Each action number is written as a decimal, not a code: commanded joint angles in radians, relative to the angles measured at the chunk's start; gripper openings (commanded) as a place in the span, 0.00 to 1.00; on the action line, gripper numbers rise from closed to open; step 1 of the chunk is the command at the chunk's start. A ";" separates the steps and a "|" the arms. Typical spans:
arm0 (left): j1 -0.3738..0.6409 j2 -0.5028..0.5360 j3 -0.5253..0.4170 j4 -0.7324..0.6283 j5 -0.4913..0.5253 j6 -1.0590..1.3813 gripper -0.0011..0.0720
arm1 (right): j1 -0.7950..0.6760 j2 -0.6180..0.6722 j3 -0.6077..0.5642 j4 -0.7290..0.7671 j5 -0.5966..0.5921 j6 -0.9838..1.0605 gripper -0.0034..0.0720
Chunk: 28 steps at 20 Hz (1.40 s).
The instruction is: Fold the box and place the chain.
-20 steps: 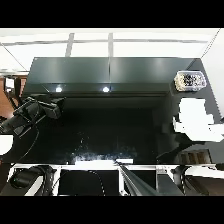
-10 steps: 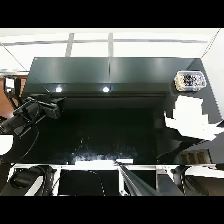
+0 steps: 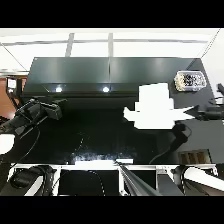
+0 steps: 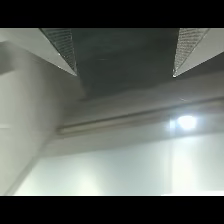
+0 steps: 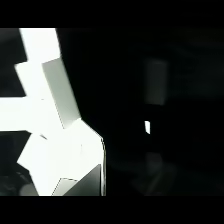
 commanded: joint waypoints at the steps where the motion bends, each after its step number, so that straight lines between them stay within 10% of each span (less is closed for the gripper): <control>1: -0.014 -0.075 -0.006 -0.204 -0.004 0.008 0.98 | 0.192 0.124 -0.175 0.238 -0.116 -0.059 0.06; 4: -0.071 -0.244 0.013 -0.240 -0.024 0.010 0.98 | 0.383 0.178 -0.233 0.244 -0.216 -0.058 0.06; 12: 0.000 -0.845 0.272 -0.652 -0.485 0.360 0.98 | 0.697 0.178 -0.233 0.248 -0.323 -0.045 0.06; 21: 0.034 -1.157 0.396 -0.752 -0.838 0.621 0.97 | 0.724 0.179 -0.233 0.248 -0.320 -0.031 0.06; 23: 0.034 -1.189 0.404 -0.752 -0.932 0.711 0.90 | 0.724 0.178 -0.233 0.248 -0.320 -0.031 0.06; 28: 0.034 -1.190 0.406 -0.746 -0.951 0.881 0.15 | 0.723 0.178 -0.233 0.244 -0.321 -0.031 0.06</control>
